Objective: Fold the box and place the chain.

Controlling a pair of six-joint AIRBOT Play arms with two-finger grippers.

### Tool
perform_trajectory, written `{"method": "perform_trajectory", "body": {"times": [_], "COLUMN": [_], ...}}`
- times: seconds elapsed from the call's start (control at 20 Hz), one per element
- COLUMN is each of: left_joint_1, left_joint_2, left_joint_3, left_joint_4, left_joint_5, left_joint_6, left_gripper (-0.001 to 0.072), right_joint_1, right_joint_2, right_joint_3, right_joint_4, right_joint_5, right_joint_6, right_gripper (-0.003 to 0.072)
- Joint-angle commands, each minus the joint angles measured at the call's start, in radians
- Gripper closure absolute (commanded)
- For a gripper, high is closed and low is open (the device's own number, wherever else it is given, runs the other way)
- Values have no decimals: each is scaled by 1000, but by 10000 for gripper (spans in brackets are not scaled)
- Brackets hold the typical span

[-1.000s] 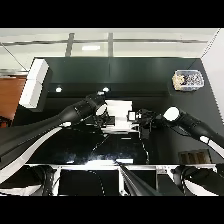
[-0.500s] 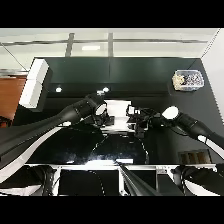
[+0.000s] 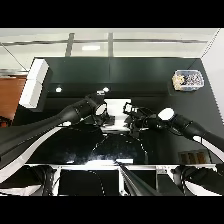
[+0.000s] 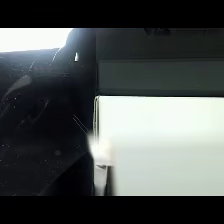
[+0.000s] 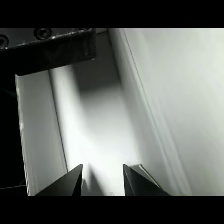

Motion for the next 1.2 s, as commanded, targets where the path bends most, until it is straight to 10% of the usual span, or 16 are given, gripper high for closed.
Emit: {"method": "perform_trajectory", "body": {"times": [0.0,0.05,0.15,0.3,0.6,0.85,1.15], "left_joint_1": [0,0,0,0,0,0,0], "left_joint_2": [0,0,0,0,0,0,0], "left_joint_3": [0,0,0,0,0,0,0], "left_joint_4": [0,0,0,0,0,1,0], "left_joint_5": [-2,-2,-2,1,1,0,0], "left_joint_6": [2,2,2,2,2,2,2], "left_gripper": [679,679,679,679,679,679,679], "right_joint_1": [2,2,2,-10,-323,-725,-547], "right_joint_2": [0,0,5,61,284,245,55], "right_joint_3": [0,0,0,1,108,-8,-121], "right_joint_4": [-34,-58,-72,-167,-365,-428,-81], "right_joint_5": [-9,-9,-17,-8,461,325,364], "right_joint_6": [93,132,179,296,881,1404,1197], "right_gripper": [506,496,237,652,670,670,669]}}
